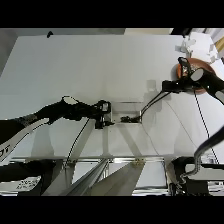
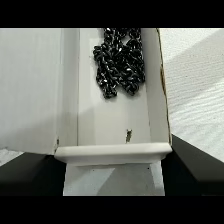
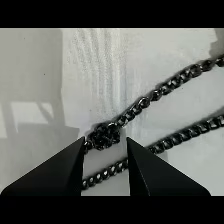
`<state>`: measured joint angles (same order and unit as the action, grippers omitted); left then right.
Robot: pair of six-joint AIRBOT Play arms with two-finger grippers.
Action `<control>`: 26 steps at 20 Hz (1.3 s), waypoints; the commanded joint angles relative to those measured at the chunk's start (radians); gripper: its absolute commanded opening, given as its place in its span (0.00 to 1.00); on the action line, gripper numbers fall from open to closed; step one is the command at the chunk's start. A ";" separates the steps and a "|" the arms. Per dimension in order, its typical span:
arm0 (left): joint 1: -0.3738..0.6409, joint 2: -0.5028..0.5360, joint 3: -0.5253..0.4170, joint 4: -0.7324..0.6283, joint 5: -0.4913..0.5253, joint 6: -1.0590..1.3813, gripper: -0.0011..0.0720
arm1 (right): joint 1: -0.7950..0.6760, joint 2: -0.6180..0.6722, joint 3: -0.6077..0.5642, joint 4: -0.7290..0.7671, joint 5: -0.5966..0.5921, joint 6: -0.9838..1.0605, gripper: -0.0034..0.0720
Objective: Fold the box and place the chain.
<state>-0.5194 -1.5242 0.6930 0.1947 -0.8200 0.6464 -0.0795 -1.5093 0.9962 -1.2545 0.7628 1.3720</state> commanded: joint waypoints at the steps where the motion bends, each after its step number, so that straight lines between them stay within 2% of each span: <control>1: 0.000 0.000 0.000 0.000 0.000 0.000 0.30 | 0.021 -0.063 0.015 0.005 -0.019 -0.008 0.44; 2: 0.000 0.000 0.000 0.000 0.000 0.000 0.30 | 0.029 -0.067 0.015 0.005 -0.027 -0.008 0.42; 4: 0.000 0.000 0.000 0.000 0.000 0.000 0.30 | 0.034 -0.063 0.015 0.005 -0.031 -0.011 0.10; 5: 0.000 0.000 0.000 0.000 0.000 0.000 0.30 | 0.034 -0.059 0.015 0.002 -0.023 -0.013 0.06; 10: 0.000 0.000 0.000 0.000 0.000 0.000 0.30 | 0.034 0.054 0.015 -0.024 0.053 -0.031 0.06; 15: 0.000 0.000 0.000 0.000 0.000 0.000 0.30 | 0.034 0.320 0.015 -0.005 0.220 -0.043 0.06; 19: 0.000 0.000 0.000 0.000 0.000 0.000 0.30 | 0.051 0.528 0.015 0.080 0.381 -0.072 0.06; 22: 0.000 0.000 0.000 0.000 0.000 0.000 0.30 | 0.135 0.651 0.015 0.116 0.447 -0.072 0.06; 26: 0.000 0.000 0.000 0.000 0.000 0.000 0.30 | 0.300 0.751 0.012 0.121 0.533 -0.071 0.06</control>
<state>-0.5194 -1.5242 0.6930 0.1944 -0.8200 0.6464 0.1234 -0.8379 1.0096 -1.1526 1.2152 1.3025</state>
